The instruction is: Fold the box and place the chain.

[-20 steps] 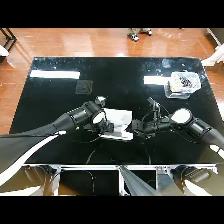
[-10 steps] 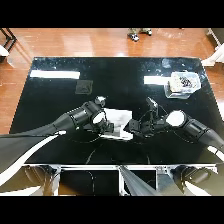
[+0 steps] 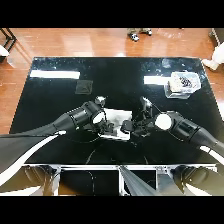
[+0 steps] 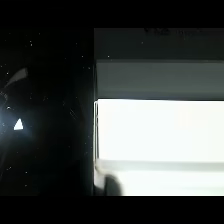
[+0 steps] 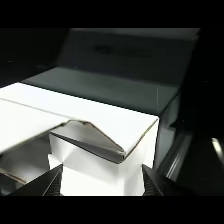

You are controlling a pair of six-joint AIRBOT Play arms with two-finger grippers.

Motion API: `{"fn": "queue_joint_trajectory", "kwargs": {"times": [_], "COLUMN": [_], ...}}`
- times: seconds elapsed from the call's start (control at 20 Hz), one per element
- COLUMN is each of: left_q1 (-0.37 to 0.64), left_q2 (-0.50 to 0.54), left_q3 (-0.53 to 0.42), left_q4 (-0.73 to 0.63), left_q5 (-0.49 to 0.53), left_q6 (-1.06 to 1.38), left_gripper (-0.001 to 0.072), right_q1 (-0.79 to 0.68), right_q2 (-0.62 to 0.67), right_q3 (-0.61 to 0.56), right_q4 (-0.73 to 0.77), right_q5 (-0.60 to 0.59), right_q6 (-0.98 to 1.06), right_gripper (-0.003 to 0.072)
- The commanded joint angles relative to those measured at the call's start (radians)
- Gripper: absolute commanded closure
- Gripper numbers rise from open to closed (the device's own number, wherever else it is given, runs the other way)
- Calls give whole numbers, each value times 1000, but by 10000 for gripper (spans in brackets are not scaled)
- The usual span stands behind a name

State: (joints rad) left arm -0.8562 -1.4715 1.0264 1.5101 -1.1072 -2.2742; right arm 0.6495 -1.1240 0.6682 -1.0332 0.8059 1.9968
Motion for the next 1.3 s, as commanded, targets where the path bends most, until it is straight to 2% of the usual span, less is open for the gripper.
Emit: {"fn": "queue_joint_trajectory", "kwargs": {"times": [0.0, 0.45, 0.5, 0.6, 0.7, 1.05, 1.25], "left_q1": [1, 1, 1, 1, 1, 1, 1], "left_q2": [0, 0, 0, 0, 0, 0, 0], "left_q3": [0, 0, 0, 0, 0, 0, 0], "left_q4": [0, 1, 1, 1, 1, 8, 10], "left_q5": [4, 6, 6, 6, 6, 6, 6], "left_q6": [0, 1, 1, 1, 1, 1, 1], "left_gripper": [688, 688, 688, 688, 688, 688, 688], "right_q1": [52, 122, 134, 138, 138, 138, 138], "right_q2": [-17, -119, -131, -142, -155, -236, -238], "right_q3": [25, 156, 173, 193, 210, 291, 291], "right_q4": [-150, -311, -332, -342, -360, -409, -427], "right_q5": [15, 159, 171, 187, 220, 332, 336], "right_q6": [151, 265, 269, 294, 304, 357, 383], "right_gripper": [156, 159, 262, 263, 331, 331, 350]}}
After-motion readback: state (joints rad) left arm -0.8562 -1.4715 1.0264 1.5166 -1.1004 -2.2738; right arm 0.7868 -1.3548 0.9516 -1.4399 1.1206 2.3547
